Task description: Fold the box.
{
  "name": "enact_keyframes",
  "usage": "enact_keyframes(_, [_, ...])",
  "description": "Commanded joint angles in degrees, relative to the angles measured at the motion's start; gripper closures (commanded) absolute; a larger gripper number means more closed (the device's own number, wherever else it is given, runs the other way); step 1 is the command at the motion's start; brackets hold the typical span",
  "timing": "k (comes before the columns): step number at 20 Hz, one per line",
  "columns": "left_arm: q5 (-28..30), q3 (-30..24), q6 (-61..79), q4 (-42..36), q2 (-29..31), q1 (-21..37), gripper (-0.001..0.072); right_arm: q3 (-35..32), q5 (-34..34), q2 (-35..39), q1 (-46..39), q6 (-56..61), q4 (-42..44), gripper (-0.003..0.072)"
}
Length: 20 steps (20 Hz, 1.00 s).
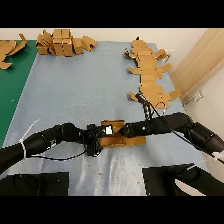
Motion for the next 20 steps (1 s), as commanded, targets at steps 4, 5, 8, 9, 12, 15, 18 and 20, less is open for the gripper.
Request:
enact_keyframes(4, [0.0, 0.1, 0.0, 0.0, 0.0, 0.0, 0.0148, 0.5, -21.2, -11.0, -18.5, -41.5, 34.7, 0.0686])
enact_keyframes(5, [0.0, 0.1, 0.0, 0.0, 0.0, 0.0, 0.0148, 0.5, -25.0, -14.2, -20.7, -44.8, 37.3, 0.0686])
enact_keyframes(8, [0.0, 0.1, 0.0, 0.0, 0.0, 0.0, 0.0148, 0.4, -25.9, -23.3, -21.3, -48.6, 38.7, 0.0686])
enact_keyframes(9, [0.0, 0.1, 0.0, 0.0, 0.0, 0.0, 0.0148, 0.5, -25.5, -25.7, -21.3, -49.9, 39.1, 0.0686])
enact_keyframes(12, [0.0, 0.1, 0.0, 0.0, 0.0, 0.0, 0.0148, 0.5, -23.3, -31.6, -21.3, -49.9, 39.1, 0.0686])
enact_keyframes(15, [0.0, 0.1, 0.0, 0.0, 0.0, 0.0, 0.0148, 0.5, -21.1, -33.4, -21.3, -50.6, 38.9, 0.0685])
enact_keyframes(18, [0.0, 0.1, 0.0, 0.0, 0.0, 0.0, 0.0148, 0.5, -18.6, -33.5, -21.3, -50.6, 38.5, 0.0686])
enact_keyframes(20, [0.0, 0.1, 0.0, 0.0, 0.0, 0.0, 0.0148, 0.5, -17.9, -33.6, -21.3, -50.6, 38.5, 0.0685])
